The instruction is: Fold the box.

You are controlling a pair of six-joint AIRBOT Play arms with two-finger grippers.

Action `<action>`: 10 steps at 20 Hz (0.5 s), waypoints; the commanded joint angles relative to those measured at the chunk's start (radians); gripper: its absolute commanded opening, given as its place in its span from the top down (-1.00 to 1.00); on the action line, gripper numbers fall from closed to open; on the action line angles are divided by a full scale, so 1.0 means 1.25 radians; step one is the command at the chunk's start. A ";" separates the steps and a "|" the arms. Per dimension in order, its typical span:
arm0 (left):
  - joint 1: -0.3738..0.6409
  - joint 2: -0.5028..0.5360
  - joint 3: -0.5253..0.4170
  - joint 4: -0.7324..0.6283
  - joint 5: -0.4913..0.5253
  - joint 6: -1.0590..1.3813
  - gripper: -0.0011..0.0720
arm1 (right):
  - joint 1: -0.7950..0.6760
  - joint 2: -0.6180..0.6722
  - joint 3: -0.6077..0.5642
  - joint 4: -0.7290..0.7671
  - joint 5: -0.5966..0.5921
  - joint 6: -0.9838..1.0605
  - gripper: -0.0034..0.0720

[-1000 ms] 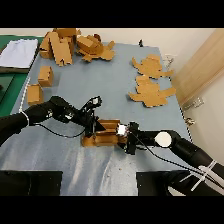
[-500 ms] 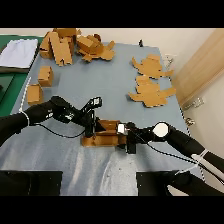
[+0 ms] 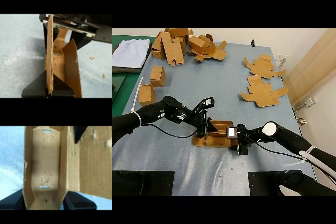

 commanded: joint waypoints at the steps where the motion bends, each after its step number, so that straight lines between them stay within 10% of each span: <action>1: 0.001 0.000 0.000 0.000 -0.002 0.000 0.94 | -0.001 -0.002 0.003 0.002 -0.023 -0.007 -0.65; 10: 0.001 0.000 0.000 0.000 -0.002 0.000 0.94 | -0.001 -0.006 0.034 0.012 0.016 -0.006 -0.65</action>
